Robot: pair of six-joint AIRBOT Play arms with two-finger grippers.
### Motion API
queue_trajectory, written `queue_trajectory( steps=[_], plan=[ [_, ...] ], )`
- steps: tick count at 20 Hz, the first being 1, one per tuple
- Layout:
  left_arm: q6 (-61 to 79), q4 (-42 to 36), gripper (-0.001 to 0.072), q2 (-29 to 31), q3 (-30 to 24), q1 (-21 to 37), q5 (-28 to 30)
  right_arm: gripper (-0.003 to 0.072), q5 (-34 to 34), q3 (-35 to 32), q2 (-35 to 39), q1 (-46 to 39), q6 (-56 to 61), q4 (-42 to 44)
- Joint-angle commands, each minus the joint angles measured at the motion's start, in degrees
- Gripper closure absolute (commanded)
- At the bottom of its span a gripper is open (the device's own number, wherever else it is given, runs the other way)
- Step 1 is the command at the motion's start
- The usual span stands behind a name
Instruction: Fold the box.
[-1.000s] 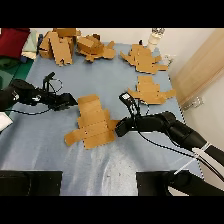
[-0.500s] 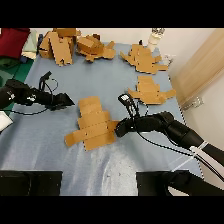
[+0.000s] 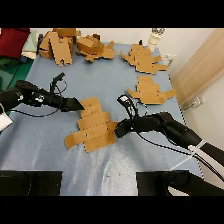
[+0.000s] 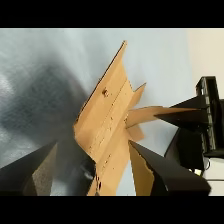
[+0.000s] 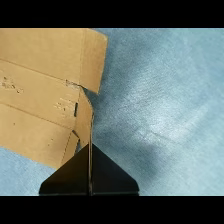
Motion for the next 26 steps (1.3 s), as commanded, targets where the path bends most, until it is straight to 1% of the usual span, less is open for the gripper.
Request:
queue_trajectory(
  steps=[1, 3, 5, 7, 9, 10, 13, 14, 15, 20, 21, 22, 24, 26],
  plan=[
    [2.89, -1.33, 0.0053, -2.64, 0.02, -1.36, -2.40, 0.0683, 0.00, -0.04, -0.04, 0.02, 0.02, 0.00],
    [6.21, -5.29, 0.0053, -4.46, 0.02, -2.45, -4.33, 0.0683, 0.00, -0.04, -0.04, 0.02, 0.02, 0.00],
    [9.73, -9.53, 0.0054, -5.66, 0.04, -3.56, -4.63, 0.0683, 0.00, -0.04, -0.02, 0.02, 0.02, 0.00],
    [11.80, -11.17, 0.0055, -6.45, 0.04, -4.61, -4.59, 0.0683, 0.00, -0.04, -0.04, 0.02, 0.02, 0.02],
    [12.85, -11.15, 0.0211, -7.17, 0.04, -5.20, -4.68, 0.0683, 0.00, -0.04, -0.04, 0.02, 0.02, 0.02],
    [13.16, -11.19, 0.0249, -7.39, 0.04, -5.22, -4.57, 0.0683, 0.00, -0.04, -0.04, 0.02, 0.02, 0.02],
    [14.82, -12.24, 0.0252, -7.37, 0.04, -5.22, -4.57, 0.0683, -0.07, -0.04, -0.04, 0.02, 0.02, 0.02],
    [14.88, -12.15, 0.0352, -7.37, 0.04, -5.22, -4.63, 0.0683, -0.04, -0.04, -0.04, 0.04, 0.02, 0.00],
    [15.85, -11.96, 0.0482, -7.37, 0.04, -5.22, -4.90, 0.0683, -0.04, -0.04, -0.04, 0.02, 0.02, 0.00],
    [17.31, -11.98, 0.0487, -7.37, 0.04, -5.22, -5.73, 0.0683, -0.02, -0.04, -0.04, 0.04, 0.02, -0.02],
    [17.42, -11.93, 0.0511, -7.37, 0.04, -5.22, -5.73, 0.0683, 0.00, -0.04, -0.04, 0.02, 0.02, -0.02],
    [18.69, -11.78, 0.0691, -7.37, 0.04, -5.22, -6.10, 0.0683, 0.00, -0.04, -0.04, 0.02, 0.02, -0.02],
    [20.46, -11.91, 0.0694, -7.37, 0.04, -5.22, -7.80, 0.0682, 0.02, -0.04, -0.04, 0.02, 0.02, -0.02],
    [21.84, -11.87, 0.0694, -7.37, 0.04, -5.22, -8.31, 0.0682, 0.02, -0.04, -0.04, 0.02, 0.02, -0.02]
  ],
)
